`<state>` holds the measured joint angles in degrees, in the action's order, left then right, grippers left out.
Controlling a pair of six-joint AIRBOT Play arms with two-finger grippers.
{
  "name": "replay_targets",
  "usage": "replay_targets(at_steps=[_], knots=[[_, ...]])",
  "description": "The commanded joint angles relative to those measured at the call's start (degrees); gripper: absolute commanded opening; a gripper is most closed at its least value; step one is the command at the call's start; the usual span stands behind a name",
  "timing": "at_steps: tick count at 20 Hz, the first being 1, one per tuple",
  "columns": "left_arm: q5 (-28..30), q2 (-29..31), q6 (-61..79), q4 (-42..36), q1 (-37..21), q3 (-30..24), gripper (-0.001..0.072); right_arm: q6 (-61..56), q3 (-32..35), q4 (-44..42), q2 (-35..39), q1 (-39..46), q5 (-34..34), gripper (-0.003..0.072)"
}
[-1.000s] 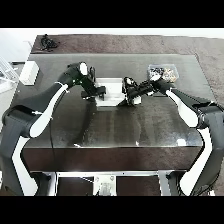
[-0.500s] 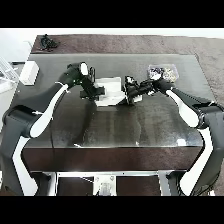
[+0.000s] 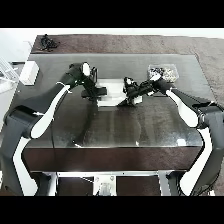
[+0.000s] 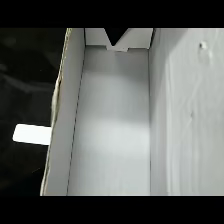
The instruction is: Fold the box and place the chain.
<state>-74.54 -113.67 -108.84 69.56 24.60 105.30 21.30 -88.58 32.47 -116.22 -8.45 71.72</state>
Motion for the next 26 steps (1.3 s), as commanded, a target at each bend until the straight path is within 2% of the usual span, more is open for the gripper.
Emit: replay_targets(at_steps=[1,7,15,17,20,22,23,24,25,26], knots=[[-1.73,-0.07,-0.15,1.90,-0.15,0.87,0.0528,-0.22,-0.04,-0.48,0.07,-0.04,0.33,0.0584],[-9.64,0.39,2.54,3.58,-2.14,7.72,0.0528,-0.24,-0.04,-0.48,0.07,-0.04,0.33,0.0584],[-15.41,7.02,21.35,4.22,-7.26,8.15,0.0528,-0.22,-0.04,-0.48,0.07,-0.07,0.33,0.0584],[-13.03,7.02,25.73,4.17,-8.66,7.10,0.0527,-0.24,-0.04,-0.48,0.07,-0.04,0.33,0.0584],[-0.26,6.95,45.68,-0.28,-10.84,-0.17,0.0530,-0.24,-0.04,-0.48,0.07,-0.04,0.33,0.0584],[0.15,6.95,49.11,-1.81,-12.44,-4.22,0.0529,-0.24,-0.04,-0.48,0.07,-0.04,0.33,0.0584],[2.38,6.95,51.15,-2.86,-13.14,-5.64,0.0529,-0.22,-0.04,-0.48,0.07,-0.04,0.33,0.0584],[5.33,6.95,55.80,-5.64,-13.92,-7.48,0.0530,-0.22,-0.04,-0.48,0.07,-0.04,0.33,0.0584],[5.84,6.95,69.05,-13.55,-14.78,-9.25,0.0530,-0.24,-0.04,-0.48,0.07,-0.04,0.33,0.0583],[3.39,6.95,85.09,-25.97,-15.98,-11.19,0.0530,-0.22,-0.04,-0.48,0.07,-0.07,0.33,0.0584]])
